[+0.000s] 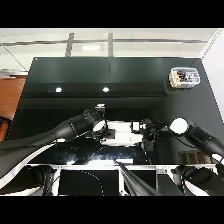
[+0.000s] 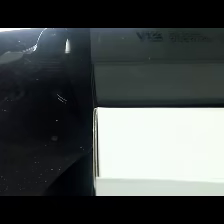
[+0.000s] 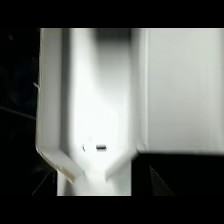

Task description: Fold the box and place the chain.

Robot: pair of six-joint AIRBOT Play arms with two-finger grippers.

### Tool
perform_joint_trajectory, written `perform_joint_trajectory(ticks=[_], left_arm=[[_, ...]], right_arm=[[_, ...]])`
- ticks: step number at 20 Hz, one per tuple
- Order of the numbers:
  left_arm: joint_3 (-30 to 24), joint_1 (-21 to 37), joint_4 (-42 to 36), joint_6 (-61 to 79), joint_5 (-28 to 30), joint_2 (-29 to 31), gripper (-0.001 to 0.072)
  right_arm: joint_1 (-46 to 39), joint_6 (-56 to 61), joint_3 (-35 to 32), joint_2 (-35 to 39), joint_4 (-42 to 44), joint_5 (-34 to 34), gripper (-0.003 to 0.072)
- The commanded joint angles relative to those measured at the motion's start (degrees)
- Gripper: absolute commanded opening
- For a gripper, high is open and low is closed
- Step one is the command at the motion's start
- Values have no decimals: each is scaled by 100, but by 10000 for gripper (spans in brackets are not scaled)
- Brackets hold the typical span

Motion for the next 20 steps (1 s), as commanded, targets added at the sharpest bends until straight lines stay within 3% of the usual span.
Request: perform_joint_trajectory(ticks=[1,6,8,9,11,13,14,15,20], left_arm=[[2,2,22,-4,-35,0,29],[2,2,22,-2,-28,0,29],[2,2,22,-2,-31,0,29],[2,2,22,-2,-31,0,29],[2,2,22,-2,-31,0,29],[2,2,22,-2,-28,0,29],[2,2,22,-2,-26,0,30],[2,2,22,-2,-26,0,30],[2,2,20,-2,-7,0,29]], right_arm=[[-151,31,4,155,-551,223,702],[-63,-551,7,-120,118,70,694],[138,-581,4,-214,195,-87,525],[245,-577,7,-251,205,-122,523],[428,-356,4,-286,376,-151,229],[538,-92,7,-295,450,-323,225],[575,-15,7,-295,468,-398,151],[588,24,7,-297,481,-411,130],[588,107,4,-350,1008,-553,130]])
